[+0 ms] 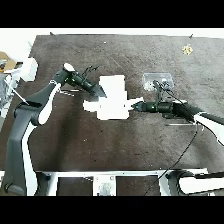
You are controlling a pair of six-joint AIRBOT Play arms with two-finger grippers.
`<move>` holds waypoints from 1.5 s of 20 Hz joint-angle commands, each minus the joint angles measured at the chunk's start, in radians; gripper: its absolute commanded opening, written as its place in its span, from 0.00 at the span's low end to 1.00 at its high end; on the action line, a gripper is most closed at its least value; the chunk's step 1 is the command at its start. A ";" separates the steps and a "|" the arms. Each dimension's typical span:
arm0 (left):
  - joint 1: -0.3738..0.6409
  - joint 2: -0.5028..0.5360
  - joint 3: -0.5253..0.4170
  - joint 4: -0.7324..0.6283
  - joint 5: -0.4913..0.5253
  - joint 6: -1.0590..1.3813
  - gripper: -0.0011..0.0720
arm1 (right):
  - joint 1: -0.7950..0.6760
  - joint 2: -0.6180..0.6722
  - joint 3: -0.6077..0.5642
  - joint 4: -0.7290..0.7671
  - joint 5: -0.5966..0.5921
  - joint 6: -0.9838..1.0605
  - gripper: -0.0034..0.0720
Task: Fold the box and place the chain.
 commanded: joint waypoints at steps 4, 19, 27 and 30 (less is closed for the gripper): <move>0.000 -0.001 0.002 0.016 0.019 -0.007 0.65 | 0.001 0.000 0.000 0.000 0.001 -0.027 0.05; 0.000 -0.001 0.003 0.026 0.015 0.046 0.17 | 0.001 0.000 0.000 -0.001 0.000 -0.045 0.05; 0.000 -0.001 0.003 -0.068 0.000 0.190 0.03 | 0.000 0.000 0.000 -0.004 0.001 -0.079 0.05; 0.000 0.000 0.003 -0.098 -0.002 0.296 0.03 | -0.011 0.005 0.002 0.001 0.013 -0.098 0.58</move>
